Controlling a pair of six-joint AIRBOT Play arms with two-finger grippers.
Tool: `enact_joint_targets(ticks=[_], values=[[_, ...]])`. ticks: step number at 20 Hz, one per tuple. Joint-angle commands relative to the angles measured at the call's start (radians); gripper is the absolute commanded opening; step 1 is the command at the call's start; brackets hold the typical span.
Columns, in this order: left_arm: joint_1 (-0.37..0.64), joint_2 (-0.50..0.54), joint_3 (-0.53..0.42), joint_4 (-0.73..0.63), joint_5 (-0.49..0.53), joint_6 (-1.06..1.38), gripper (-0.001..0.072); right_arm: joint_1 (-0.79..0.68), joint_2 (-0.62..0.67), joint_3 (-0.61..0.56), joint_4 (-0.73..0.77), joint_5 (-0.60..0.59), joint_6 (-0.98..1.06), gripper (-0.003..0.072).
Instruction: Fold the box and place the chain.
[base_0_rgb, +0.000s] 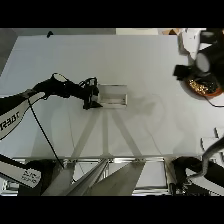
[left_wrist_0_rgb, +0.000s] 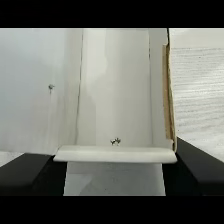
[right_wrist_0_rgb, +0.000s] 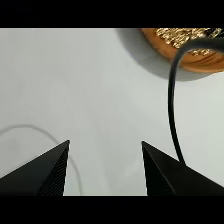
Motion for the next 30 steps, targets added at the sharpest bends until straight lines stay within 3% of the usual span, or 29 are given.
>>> enact_joint_targets(ticks=[1,4,7,10,13,24,26,30], values=[[0.0,0.0,0.0,0.0,0.0,0.0,0.0276,-0.207,-0.005,-0.002,-0.02,-0.149,-0.037,0.0508],[0.0,0.0,0.0,0.0,0.0,0.0,0.0276,-0.336,-0.052,-0.002,-0.003,-0.231,-0.09,0.0539],[0.0,0.0,0.0,0.0,0.0,0.0,0.0276,-0.439,-0.171,-0.002,0.122,-0.314,-0.183,0.056],[0.0,0.0,0.0,0.0,0.0,0.0,0.0276,-0.507,-0.286,-0.002,0.297,-0.451,-0.194,0.056],[0.0,0.0,0.0,0.0,0.0,0.0,0.0276,-0.531,-0.376,0.003,0.319,-0.559,-0.193,0.0559],[0.0,0.0,0.0,0.0,0.0,0.0,0.0276,-0.542,-0.604,0.128,0.292,-0.568,-0.193,0.0549],[0.0,0.0,0.0,0.0,0.0,0.0,0.0276,-0.542,-0.613,0.128,0.291,-0.538,-0.194,0.0509],[0.0,0.0,0.0,0.0,0.0,0.0,0.0276,-0.541,-0.602,0.129,0.317,-0.51,-0.24,0.0066]])
